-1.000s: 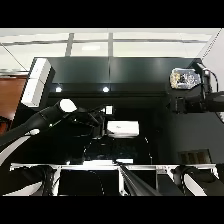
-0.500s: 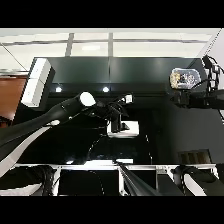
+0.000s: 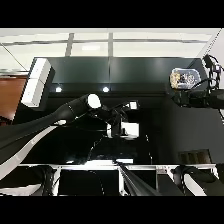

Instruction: Fold the box and place the chain.

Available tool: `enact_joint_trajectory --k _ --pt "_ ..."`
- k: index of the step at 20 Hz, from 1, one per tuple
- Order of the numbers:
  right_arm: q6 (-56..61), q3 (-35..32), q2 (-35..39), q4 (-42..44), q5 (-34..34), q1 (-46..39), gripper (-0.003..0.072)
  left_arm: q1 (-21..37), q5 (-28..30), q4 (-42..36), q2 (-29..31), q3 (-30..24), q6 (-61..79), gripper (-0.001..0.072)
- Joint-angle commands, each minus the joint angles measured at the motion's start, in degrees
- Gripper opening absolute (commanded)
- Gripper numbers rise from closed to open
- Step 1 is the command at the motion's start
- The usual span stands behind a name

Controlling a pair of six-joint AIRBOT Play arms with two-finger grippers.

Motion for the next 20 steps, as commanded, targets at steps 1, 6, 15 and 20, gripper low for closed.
enact_joint_trajectory --k 1,6,15,20 --pt "-0.07 -0.04 0.04 -0.26 -0.20 -0.04 0.0018 -1.11 0.46 1.68 -0.09 0.09 -0.17 0.0717" --pt "-0.04 -0.04 0.04 -0.24 -0.31 -0.04 0.0017 -1.18 0.42 4.24 -0.09 0.09 -0.15 0.0717" --pt "-0.02 -0.04 0.04 -1.38 -0.63 -0.07 0.0018 -5.38 9.27 13.44 -2.38 0.11 2.64 0.0549" --pt "0.00 -0.02 0.04 -4.46 0.20 -2.75 0.0018 -1.20 7.48 15.26 4.83 0.17 -12.09 0.0275"
